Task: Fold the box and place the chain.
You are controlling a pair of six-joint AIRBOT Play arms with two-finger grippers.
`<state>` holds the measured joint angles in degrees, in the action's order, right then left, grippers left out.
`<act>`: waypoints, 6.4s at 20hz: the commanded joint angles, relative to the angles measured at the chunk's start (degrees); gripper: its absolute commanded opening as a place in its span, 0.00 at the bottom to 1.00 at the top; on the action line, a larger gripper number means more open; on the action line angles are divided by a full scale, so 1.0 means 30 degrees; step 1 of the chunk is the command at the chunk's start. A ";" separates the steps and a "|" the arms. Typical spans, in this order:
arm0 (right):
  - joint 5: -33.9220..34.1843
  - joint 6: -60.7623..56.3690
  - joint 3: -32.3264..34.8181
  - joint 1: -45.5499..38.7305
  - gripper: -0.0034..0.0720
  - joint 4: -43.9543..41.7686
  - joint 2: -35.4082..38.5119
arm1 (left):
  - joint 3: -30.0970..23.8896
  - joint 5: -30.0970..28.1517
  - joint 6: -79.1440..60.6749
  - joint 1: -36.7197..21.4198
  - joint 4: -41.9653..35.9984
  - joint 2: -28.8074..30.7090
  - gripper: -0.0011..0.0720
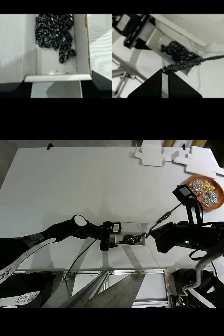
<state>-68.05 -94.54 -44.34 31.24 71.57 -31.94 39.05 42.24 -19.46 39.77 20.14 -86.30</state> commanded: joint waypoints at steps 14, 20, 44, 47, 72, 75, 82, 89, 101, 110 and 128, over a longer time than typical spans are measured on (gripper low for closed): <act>0.3351 -0.0313 0.0270 0.2186 0.07 -0.1005 -0.4058 | -0.0007 0.0000 0.0000 -0.0015 0.0007 0.0007 0.39; 0.2856 0.0073 0.0204 0.2171 0.34 -0.0998 -0.5071 | -0.0007 0.0000 0.0000 -0.0015 0.0007 0.0007 0.39; 0.2062 -0.1304 0.0823 -0.4175 0.34 0.3417 -0.8743 | -0.0007 -0.0007 0.0000 -0.0015 0.0000 0.0007 0.39; 0.2514 -0.1319 0.0831 -0.4167 0.34 0.3417 -1.0244 | -0.0007 -0.0007 0.0000 -0.0015 0.0007 0.0007 0.39; 0.2535 -0.1311 0.0816 -0.5530 0.33 0.4794 -1.0382 | -0.0007 0.0000 0.0000 -0.0015 0.0007 0.0007 0.39; 0.3162 -0.1319 0.0823 -0.6127 0.33 0.4794 -1.0382 | -0.0007 0.0000 0.0000 -0.0015 0.0007 0.0007 0.39; 0.4422 -0.1494 0.0823 -0.6171 0.34 0.4707 -1.1387 | -0.0007 -0.0007 0.0000 -0.0015 0.0007 0.0007 0.39; 0.4554 -0.1494 0.0823 -0.6171 0.44 0.4364 -1.3435 | -0.0007 -0.0007 -0.0007 -0.0015 0.0007 0.0007 0.39; 0.3883 -0.0801 0.0816 -0.6171 0.07 0.4860 -1.1846 | -0.0007 0.0000 0.0000 -0.0015 0.0007 0.0007 0.39; 0.3468 -0.1027 0.0816 -0.6171 0.07 0.6433 -0.5923 | -0.0007 -0.0007 0.0000 -0.0015 0.0007 0.0007 0.39; -0.1348 0.4838 0.0816 -0.6149 0.07 -0.3519 -0.0226 | -0.0007 0.0000 0.0000 -0.0015 0.0007 0.0007 0.39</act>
<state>-69.45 -84.86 -41.82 12.73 70.24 -33.69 39.05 42.24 -19.46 39.77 20.14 -86.30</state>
